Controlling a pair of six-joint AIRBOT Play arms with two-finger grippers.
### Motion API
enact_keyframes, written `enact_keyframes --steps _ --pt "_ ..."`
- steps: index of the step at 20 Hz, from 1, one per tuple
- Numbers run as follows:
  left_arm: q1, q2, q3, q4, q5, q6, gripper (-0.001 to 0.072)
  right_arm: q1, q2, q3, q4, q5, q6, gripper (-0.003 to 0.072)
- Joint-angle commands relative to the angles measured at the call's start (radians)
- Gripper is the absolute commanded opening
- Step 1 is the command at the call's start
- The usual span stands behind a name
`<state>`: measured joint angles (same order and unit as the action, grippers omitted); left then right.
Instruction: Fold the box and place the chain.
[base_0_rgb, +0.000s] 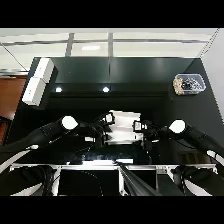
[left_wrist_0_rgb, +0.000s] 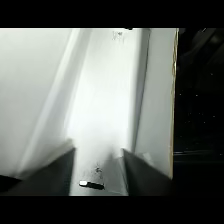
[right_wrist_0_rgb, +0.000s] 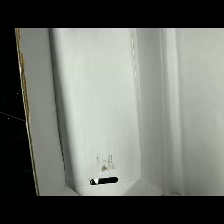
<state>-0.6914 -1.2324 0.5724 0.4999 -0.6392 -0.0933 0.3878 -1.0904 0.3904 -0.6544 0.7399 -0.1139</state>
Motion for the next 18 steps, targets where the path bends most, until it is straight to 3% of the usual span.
enact_keyframes --steps 1,3,5,6,11,13,15,17,18 --pt "-0.003 -0.001 0.0 -0.003 0.0 0.0 0.049 0.001 -0.001 0.0 0.0 0.0 0.001 0.0171" --pt "-0.003 0.0 0.0 0.01 0.0 0.0 0.0201 0.001 -0.001 0.0 0.0 0.0 0.001 0.0171" --pt "-0.003 0.0 0.0 0.015 -0.008 0.0 0.018 0.001 -0.001 0.0 0.0 0.0 0.001 0.0171" --pt "0.0 0.003 0.002 0.035 -0.027 -0.006 0.0048 0.001 -0.001 0.0 0.0 0.0 0.001 0.0171" --pt "0.121 0.126 0.013 0.298 -0.15 -0.441 0.003 0.001 -0.001 0.0 0.0 0.0 0.001 0.0171" --pt "0.233 0.191 0.013 0.439 -0.186 -0.79 0.0031 0.001 -0.001 0.0 0.001 0.0 0.001 0.0171" --pt "0.377 0.204 0.013 0.539 -0.292 -1.097 0.0032 0.001 -0.001 0.0 0.007 0.0 0.001 0.017" --pt "0.526 0.192 0.002 0.534 -0.409 -1.18 0.0032 0.001 -0.001 0.0 0.027 0.0 0.001 0.0171" --pt "0.578 0.188 -0.014 0.525 -0.416 -1.249 0.0032 0.001 -0.001 0.0 0.031 0.0 0.001 0.017"
